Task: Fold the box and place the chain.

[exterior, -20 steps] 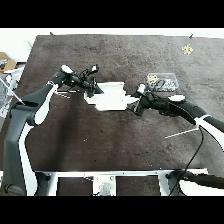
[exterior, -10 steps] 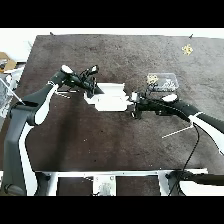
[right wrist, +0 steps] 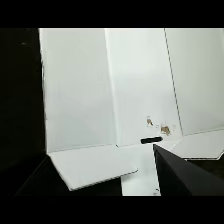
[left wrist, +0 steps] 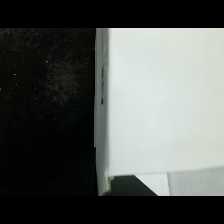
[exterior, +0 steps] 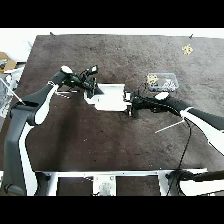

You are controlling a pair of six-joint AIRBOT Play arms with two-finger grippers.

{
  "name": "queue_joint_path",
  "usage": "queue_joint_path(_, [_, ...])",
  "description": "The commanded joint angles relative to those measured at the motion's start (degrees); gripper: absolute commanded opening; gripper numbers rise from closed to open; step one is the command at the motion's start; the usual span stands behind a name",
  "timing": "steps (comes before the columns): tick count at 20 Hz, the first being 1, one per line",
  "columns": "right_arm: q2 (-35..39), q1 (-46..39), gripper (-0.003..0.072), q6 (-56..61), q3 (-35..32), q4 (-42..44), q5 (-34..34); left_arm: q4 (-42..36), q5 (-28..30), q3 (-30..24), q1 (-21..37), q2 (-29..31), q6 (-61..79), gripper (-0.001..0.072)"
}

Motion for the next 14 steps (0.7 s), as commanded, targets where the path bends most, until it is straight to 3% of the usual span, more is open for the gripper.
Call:
queue_joint_path(1, [-2.4,0.3,0.0677,2.2,3.5,-1.8,-0.6,-1.8,0.5,0.1,0.0,0.0,0.0,0.0012])
queue_joint_path(14, [0.2,-3.8,0.0677,7.0,7.2,0.9,4.7,0.9,0.5,0.1,0.0,0.0,0.0,0.0012])
